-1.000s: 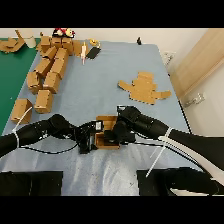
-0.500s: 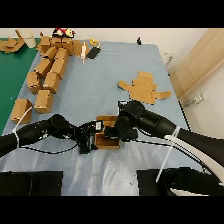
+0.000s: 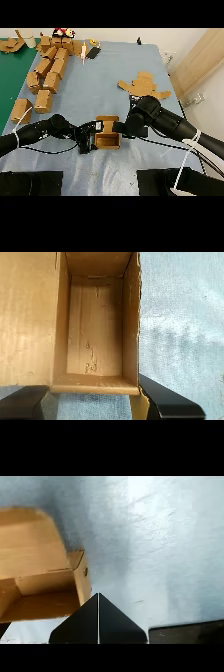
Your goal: Fold the box.
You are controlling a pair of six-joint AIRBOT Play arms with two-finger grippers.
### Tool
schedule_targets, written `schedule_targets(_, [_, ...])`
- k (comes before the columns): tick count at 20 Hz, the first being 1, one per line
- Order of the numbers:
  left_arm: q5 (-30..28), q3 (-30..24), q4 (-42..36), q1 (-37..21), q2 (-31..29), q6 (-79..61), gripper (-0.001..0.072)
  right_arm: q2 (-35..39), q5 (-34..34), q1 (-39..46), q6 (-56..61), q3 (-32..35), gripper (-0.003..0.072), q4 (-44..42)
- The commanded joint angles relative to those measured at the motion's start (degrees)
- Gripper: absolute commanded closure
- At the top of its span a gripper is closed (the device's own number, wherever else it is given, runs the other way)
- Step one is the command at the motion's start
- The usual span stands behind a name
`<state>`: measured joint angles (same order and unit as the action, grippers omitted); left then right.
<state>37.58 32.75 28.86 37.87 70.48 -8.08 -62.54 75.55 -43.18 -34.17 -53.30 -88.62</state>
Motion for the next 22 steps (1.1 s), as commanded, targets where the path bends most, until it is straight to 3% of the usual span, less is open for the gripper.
schedule_targets(1, [0.0,0.0,0.0,0.0,0.0,0.0,0.0205,0.0,-2.9,8.7,-10.2,1.4,0.0684,-6.0])
schedule_targets(5, [0.0,0.0,0.0,0.0,0.0,0.0,0.0205,-0.9,-22.1,25.8,-32.5,6.0,0.0685,-30.4])
schedule_targets(7, [0.0,0.0,0.0,0.0,0.0,0.0,0.0205,-4.9,-23.3,31.9,-42.8,7.9,0.0685,-40.5])
schedule_targets(12, [0.0,0.0,0.0,0.0,0.0,0.0,0.0205,-21.0,-14.3,36.4,-77.6,7.2,0.0685,-70.0])
schedule_targets(17, [-0.1,0.0,0.0,0.0,0.0,0.0,0.0205,-25.3,1.8,35.0,-96.7,6.1,0.0686,-74.9])
schedule_targets(22, [-0.1,0.0,0.0,0.0,0.0,0.0,0.0205,-25.2,6.3,32.8,-103.9,6.2,0.0685,-74.5])
